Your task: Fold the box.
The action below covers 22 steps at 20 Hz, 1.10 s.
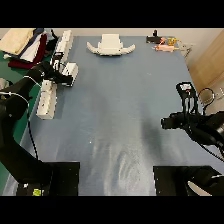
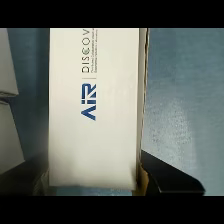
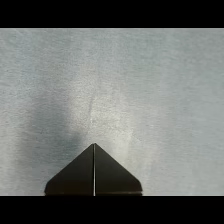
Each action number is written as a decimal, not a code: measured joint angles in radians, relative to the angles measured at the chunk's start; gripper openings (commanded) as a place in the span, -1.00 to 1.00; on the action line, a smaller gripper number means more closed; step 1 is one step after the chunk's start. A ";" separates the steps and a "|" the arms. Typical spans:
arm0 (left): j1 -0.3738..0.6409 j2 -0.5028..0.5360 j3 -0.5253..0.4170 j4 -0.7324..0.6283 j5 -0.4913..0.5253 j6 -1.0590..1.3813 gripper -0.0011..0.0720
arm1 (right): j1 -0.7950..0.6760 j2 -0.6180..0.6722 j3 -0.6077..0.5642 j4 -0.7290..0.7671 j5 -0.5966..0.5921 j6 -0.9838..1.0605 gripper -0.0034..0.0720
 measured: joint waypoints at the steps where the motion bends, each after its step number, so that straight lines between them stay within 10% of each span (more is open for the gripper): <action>1: 0.000 -0.003 0.005 0.002 0.019 -0.012 -0.01 | 0.000 0.000 0.000 0.000 0.000 0.000 -0.90; 22: 0.014 -0.067 0.024 0.011 0.104 -0.070 -0.02 | 0.000 0.000 0.000 0.000 0.000 0.000 -0.90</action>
